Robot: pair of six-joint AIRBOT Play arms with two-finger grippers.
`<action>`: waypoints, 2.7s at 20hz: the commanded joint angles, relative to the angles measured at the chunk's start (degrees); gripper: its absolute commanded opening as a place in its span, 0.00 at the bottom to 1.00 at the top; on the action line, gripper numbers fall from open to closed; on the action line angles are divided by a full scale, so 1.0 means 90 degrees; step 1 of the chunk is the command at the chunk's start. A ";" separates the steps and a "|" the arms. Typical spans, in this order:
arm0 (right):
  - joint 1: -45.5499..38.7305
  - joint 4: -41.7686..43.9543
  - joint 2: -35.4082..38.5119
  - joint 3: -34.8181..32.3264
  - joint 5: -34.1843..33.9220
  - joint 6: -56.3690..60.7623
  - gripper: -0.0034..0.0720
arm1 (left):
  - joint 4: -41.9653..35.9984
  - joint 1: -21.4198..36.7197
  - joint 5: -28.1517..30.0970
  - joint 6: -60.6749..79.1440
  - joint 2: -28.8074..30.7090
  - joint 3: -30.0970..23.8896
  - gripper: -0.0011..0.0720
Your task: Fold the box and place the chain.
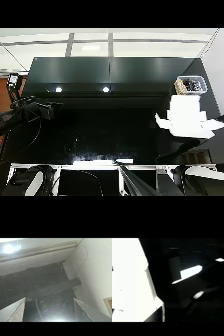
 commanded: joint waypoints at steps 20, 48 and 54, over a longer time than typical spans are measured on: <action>0.8937 0.4418 0.3463 -0.4660 -0.5984 -0.0493 0.06 | -0.3048 -0.1783 -0.0197 -0.0041 -0.3480 -0.0138 0.97; 0.8427 0.3757 0.3534 -0.4420 -0.5615 -0.0476 0.88 | -0.2358 -0.1350 -0.3067 0.4058 -0.5078 0.1224 0.05; 0.7062 0.0163 0.3759 -0.2810 -0.2807 -0.0481 0.87 | -0.1486 -0.1574 -0.2769 0.4148 -0.3747 0.1200 0.05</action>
